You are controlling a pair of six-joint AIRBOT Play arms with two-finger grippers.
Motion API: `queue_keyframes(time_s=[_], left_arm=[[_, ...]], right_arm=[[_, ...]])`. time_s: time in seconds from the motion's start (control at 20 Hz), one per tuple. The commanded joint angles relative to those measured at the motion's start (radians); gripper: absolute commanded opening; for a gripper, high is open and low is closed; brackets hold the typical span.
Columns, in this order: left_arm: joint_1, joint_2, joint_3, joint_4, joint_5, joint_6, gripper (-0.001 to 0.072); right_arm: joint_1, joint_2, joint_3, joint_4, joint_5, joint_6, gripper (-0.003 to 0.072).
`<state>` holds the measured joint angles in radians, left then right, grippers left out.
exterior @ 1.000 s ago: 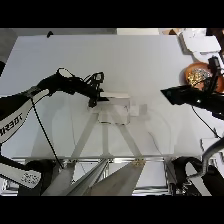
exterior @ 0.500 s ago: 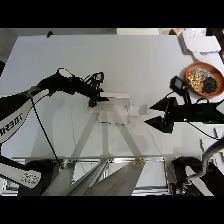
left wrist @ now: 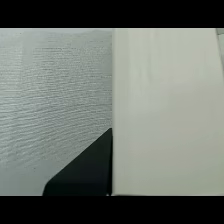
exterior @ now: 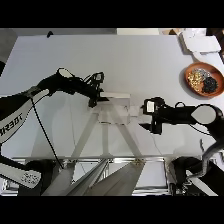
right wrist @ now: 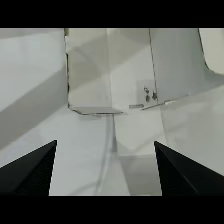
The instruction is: Fold the box and place the chain.
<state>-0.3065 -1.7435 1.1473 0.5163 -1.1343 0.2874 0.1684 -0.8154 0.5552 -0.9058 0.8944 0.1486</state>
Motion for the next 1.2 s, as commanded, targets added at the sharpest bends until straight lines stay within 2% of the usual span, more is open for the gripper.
queue_keyframes(time_s=[0.0,0.1,0.25,0.5,0.6,0.65,0.8,1.0,1.15], left_arm=[[-0.001,0.0,0.0,0.0,0.0,0.0,0.0011],[-0.001,0.0,0.0,0.0,0.0,0.0,0.0011],[0.0,0.0,0.0,-0.001,0.0,0.0,0.0011],[-0.001,0.0,0.0,-0.003,0.0,0.0,0.0011],[-0.001,0.0,0.0,-0.004,0.0,0.0,0.0011],[-0.001,0.0,0.0,-0.004,0.0,0.0,0.0011],[-0.001,0.0,0.0,-0.004,0.0,0.0,0.0011],[-0.001,0.0,0.0,-0.004,0.0,0.0,0.0011],[-0.001,0.0,0.0,-0.004,0.0,0.0,0.0011]], right_arm=[[0.032,-0.098,-0.035,0.099,-0.103,-0.272,0.0693],[0.032,-0.181,-0.052,0.139,-0.098,-0.438,0.0692],[0.032,-0.254,-0.051,0.126,-0.092,-0.441,0.0691],[0.032,-0.264,-0.051,0.128,-0.092,-0.435,0.069],[0.027,-0.274,-0.052,0.166,-0.139,-0.367,0.069],[0.024,-0.284,-0.052,0.194,-0.2,-0.347,0.069],[0.024,-0.32,-0.053,0.286,-0.323,-0.368,0.069],[0.025,-0.366,-0.063,0.295,-0.333,-0.366,0.069],[0.025,-0.366,-0.08,0.376,-0.33,-0.399,0.069]])
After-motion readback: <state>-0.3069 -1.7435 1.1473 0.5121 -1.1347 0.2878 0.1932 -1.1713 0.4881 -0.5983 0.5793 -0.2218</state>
